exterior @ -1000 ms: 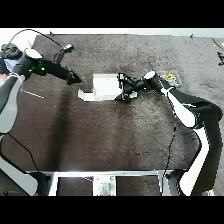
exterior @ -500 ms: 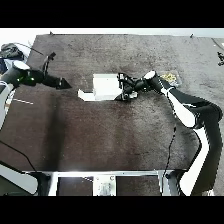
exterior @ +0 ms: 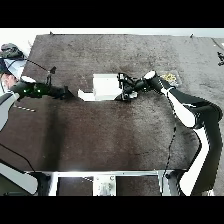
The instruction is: Fold the box and place the chain.
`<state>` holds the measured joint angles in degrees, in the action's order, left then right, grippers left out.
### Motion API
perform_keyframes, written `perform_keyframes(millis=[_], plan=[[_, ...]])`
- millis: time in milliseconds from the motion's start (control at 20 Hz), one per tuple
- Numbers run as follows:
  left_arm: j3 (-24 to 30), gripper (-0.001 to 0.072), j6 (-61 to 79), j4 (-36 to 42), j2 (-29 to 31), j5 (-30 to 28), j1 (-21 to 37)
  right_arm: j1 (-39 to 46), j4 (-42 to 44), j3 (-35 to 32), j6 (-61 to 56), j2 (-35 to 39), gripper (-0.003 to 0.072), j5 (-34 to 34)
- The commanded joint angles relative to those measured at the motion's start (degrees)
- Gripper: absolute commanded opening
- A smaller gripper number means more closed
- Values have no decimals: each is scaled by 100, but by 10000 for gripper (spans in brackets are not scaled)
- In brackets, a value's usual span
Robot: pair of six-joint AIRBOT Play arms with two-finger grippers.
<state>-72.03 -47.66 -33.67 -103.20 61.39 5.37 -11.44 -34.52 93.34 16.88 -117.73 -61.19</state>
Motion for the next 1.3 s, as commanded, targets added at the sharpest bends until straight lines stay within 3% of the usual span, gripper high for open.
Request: perform_keyframes(millis=[0, 450, 850, 900, 950, 1000, 1250], plan=[[79, 9, 11, 238, -179, -245, -286, -2, 2, -2, 0, -2, 476, -2], [79, 10, 79, 710, -236, -737, -651, -2, 0, -2, 0, -2, 476, 4], [59, 13, 382, 1408, -365, -557, -787, -2, 2, -2, 0, -2, 477, 0], [17, 31, 487, 1530, -365, -433, -787, -2, 2, -2, 0, -2, 476, -2], [-50, 267, 535, 1567, -365, -321, -787, -2, 2, -2, 0, -2, 476, 0], [-118, 359, 535, 1569, -365, -225, -787, -2, 0, -2, 0, -2, 476, 0], [-264, 356, 525, 1593, -358, -17, -789, -2, 2, -2, 0, -2, 477, 0]])
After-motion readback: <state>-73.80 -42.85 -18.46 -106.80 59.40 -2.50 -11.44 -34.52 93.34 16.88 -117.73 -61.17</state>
